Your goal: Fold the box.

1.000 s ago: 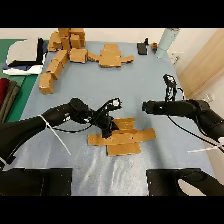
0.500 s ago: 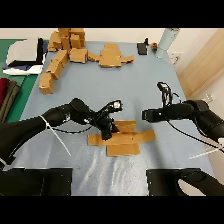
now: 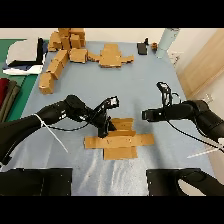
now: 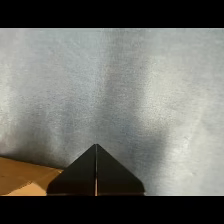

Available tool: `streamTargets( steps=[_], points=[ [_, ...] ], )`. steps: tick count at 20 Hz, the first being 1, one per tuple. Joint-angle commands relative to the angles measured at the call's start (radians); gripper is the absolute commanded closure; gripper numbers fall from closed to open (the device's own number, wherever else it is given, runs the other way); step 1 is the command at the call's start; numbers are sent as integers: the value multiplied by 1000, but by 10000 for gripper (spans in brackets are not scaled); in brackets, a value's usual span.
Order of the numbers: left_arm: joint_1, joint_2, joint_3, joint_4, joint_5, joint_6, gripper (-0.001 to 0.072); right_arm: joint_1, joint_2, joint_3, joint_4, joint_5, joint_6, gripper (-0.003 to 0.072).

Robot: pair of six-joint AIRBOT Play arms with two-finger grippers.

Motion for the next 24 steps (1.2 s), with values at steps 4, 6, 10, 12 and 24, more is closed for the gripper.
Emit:
streamTargets(
  steps=[4, 6, 10, 12, 24],
  points=[
    [4, -48, 0, -10, -2, -3, 698, 1, 0, 0, 0, 21, 0, 680],
    [4, -47, 0, -13, -5, -4, 697, 1, 0, 0, 0, 20, 0, 680],
    [4, -47, 0, -12, -34, -5, 696, 2, 5, 0, 5, 0, -9, 680],
    [4, -47, 0, -12, -51, -7, 696, 38, 40, 0, -9, -63, -18, 680],
    [4, -47, 0, -12, -54, -6, 696, 963, 291, -199, -328, -235, 198, 441]
  ],
)
